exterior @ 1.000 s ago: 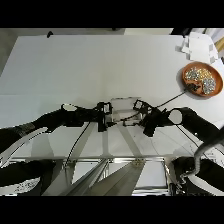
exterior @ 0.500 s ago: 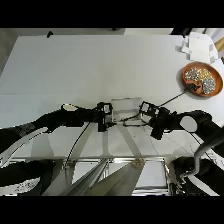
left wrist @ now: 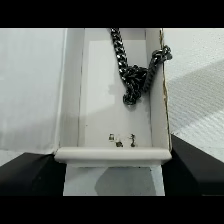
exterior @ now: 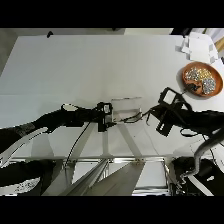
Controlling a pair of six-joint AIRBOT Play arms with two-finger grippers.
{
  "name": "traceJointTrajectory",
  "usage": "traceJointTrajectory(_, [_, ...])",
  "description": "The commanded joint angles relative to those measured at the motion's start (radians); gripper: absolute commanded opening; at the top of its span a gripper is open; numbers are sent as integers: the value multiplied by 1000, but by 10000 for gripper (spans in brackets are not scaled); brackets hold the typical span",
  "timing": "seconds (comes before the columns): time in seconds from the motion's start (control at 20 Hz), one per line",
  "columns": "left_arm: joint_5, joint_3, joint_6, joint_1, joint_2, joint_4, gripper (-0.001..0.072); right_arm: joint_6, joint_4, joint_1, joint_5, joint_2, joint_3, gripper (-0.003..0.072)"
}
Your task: Fold the box and place the chain.
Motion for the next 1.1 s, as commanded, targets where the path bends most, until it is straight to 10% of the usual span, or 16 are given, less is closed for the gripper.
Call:
traceJointTrajectory(0.0, [0, 0, 0, 0, 0, 0, 209, -4, 118, 0, -73, 24, 106, 17])
traceJointTrajectory(1.05, [0, 0, 0, 0, 0, 0, 209, -79, 306, 72, -72, -461, 132, 18])
